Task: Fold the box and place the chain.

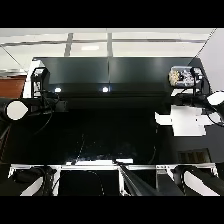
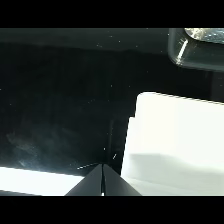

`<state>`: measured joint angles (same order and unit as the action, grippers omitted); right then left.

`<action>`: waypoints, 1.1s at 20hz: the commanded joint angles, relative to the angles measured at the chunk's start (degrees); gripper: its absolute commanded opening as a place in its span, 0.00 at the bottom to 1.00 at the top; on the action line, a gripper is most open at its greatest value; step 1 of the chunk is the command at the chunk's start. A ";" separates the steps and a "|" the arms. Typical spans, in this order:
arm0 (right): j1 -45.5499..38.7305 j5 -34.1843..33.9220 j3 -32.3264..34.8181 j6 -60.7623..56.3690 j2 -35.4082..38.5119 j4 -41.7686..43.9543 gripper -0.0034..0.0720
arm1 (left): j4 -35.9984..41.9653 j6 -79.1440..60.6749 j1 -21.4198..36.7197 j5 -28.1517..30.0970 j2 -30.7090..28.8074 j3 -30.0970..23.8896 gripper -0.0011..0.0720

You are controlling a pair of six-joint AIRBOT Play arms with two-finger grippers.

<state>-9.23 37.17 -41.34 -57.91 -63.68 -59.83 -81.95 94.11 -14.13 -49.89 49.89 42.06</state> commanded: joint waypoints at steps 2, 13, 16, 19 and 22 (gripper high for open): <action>0.04 -0.02 0.02 0.02 -0.02 -0.07 0.06 | -0.02 0.00 -0.02 0.02 -0.02 0.00 0.05; 0.04 -0.39 0.04 -0.15 -0.04 3.10 0.06 | 0.17 0.00 -0.02 4.09 -0.02 0.00 0.05; 0.04 0.15 0.04 -0.20 -0.04 8.66 0.06 | 0.26 0.11 -0.02 6.51 0.61 0.00 0.05; 0.44 4.17 0.04 -0.66 -0.04 18.08 0.26 | 4.72 0.44 -0.07 5.38 1.90 0.00 0.97; -0.09 9.79 -0.26 -1.57 -0.07 17.55 1.00 | 7.80 0.46 -0.22 1.53 1.99 0.00 0.98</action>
